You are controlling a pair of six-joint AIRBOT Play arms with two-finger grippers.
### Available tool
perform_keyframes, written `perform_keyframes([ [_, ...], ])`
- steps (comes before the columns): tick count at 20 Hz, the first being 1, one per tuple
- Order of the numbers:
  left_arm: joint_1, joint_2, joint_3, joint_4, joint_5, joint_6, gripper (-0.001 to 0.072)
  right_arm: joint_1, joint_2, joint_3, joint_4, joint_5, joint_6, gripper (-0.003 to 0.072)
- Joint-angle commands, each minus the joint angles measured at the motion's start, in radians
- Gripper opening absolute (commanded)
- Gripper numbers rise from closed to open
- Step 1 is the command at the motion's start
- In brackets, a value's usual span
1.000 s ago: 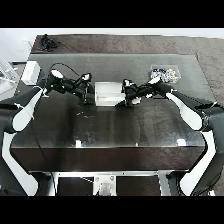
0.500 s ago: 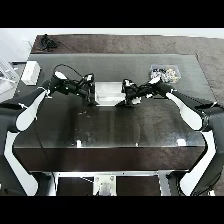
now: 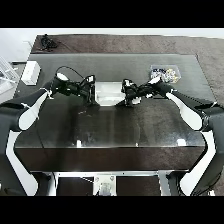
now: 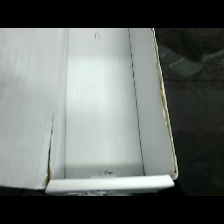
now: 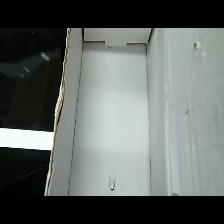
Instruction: Fold the box and place the chain.
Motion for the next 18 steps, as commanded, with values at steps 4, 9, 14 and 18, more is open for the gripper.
perform_keyframes([
  [4, -0.001, -0.022, 0.000, -0.018, 0.006, 0.020, 0.0720, 0.000, 0.000, 0.000, 0.000, 0.001, 0.000, 0.0579],
  [9, -0.001, -0.022, 0.000, -0.030, 0.007, 0.043, 0.0720, 0.000, 0.000, 0.000, 0.000, 0.001, -0.001, 0.0579],
  [14, -0.001, -0.022, 0.000, -0.040, 0.007, 0.050, 0.0720, 0.000, 0.000, 0.000, 0.000, 0.001, -0.001, 0.0579],
  [18, -0.001, -0.030, 0.000, -0.061, 0.000, 0.050, 0.0720, 0.000, 0.000, 0.000, 0.000, 0.001, 0.000, 0.0578],
])
